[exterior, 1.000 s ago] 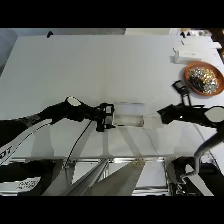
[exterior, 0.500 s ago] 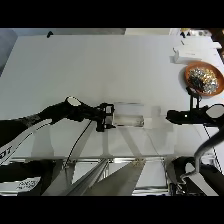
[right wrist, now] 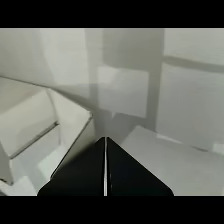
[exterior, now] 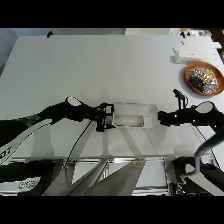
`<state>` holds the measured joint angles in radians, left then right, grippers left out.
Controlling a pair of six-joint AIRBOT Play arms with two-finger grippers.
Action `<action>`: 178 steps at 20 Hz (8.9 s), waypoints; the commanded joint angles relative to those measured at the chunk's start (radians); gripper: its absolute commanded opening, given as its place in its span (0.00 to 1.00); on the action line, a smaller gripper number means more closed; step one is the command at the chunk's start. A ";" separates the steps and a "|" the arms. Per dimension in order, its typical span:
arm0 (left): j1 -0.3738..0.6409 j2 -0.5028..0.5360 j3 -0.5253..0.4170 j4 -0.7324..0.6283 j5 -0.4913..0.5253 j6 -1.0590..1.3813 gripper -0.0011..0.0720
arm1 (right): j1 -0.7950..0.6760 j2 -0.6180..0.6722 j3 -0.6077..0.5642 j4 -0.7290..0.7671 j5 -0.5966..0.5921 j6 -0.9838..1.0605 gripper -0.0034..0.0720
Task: Fold the box and place the chain.
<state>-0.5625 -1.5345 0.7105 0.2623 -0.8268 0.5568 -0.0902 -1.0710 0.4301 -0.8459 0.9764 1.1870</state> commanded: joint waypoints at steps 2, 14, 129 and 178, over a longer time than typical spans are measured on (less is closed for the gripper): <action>0.000 0.001 0.000 0.000 0.000 0.000 0.36 | 0.023 -0.011 0.000 0.069 0.025 -0.045 0.08; 0.000 0.001 0.000 0.000 0.000 0.000 0.36 | 0.063 0.132 0.000 0.183 0.103 -0.146 0.52; 0.000 0.003 0.000 0.000 0.000 0.000 0.36 | -0.342 -0.698 1.057 -0.758 0.050 0.293 0.38; 0.000 0.003 0.000 0.000 0.000 0.000 0.36 | 0.208 0.329 1.053 0.046 0.708 0.042 0.07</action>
<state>-0.5629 -1.5326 0.7105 0.2619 -0.8265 0.5568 -0.0143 -0.7578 1.4853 -0.7994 1.6695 1.2266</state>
